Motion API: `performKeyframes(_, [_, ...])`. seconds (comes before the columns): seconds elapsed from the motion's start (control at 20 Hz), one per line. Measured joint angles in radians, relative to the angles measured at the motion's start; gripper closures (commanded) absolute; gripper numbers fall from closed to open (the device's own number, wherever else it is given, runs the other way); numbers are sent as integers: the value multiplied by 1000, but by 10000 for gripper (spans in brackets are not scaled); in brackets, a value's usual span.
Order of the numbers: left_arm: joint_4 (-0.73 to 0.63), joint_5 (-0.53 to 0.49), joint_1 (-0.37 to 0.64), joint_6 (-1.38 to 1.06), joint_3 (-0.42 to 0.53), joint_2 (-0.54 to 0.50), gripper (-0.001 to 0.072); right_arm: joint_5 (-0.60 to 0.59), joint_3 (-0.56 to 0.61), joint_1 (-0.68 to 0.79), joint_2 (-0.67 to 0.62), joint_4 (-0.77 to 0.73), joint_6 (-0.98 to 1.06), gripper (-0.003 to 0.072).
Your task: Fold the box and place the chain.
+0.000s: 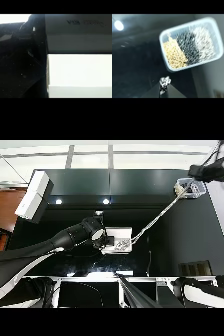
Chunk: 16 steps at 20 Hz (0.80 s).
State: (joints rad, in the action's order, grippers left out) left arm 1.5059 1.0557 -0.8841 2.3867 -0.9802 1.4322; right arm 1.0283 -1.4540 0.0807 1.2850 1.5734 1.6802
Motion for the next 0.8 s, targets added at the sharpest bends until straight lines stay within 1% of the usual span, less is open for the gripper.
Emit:
performKeyframes(0.15, [0, 0, 0, 0, 0, 0, 677, 87, 0, 0, -161, -87, -80, 643])
performKeyframes(0.3, [0, 0, 0, 0, 0, 0, 677, 230, 0, -9, -285, -223, -157, 643])
performKeyframes(0.45, [0, 0, 0, 0, 0, 0, 677, 381, 3, -70, -360, -376, -212, 643])
performKeyframes(0.55, [0, 0, 0, 0, 0, 0, 677, 437, 26, -148, -384, -441, -233, 643])
performKeyframes(0.65, [0, 0, 0, 0, 0, 0, 677, 445, 80, -244, -395, -481, -241, 643])
performKeyframes(0.8, [0, 0, 0, 0, 0, 0, 677, 378, 211, -396, -399, -521, -241, 643])
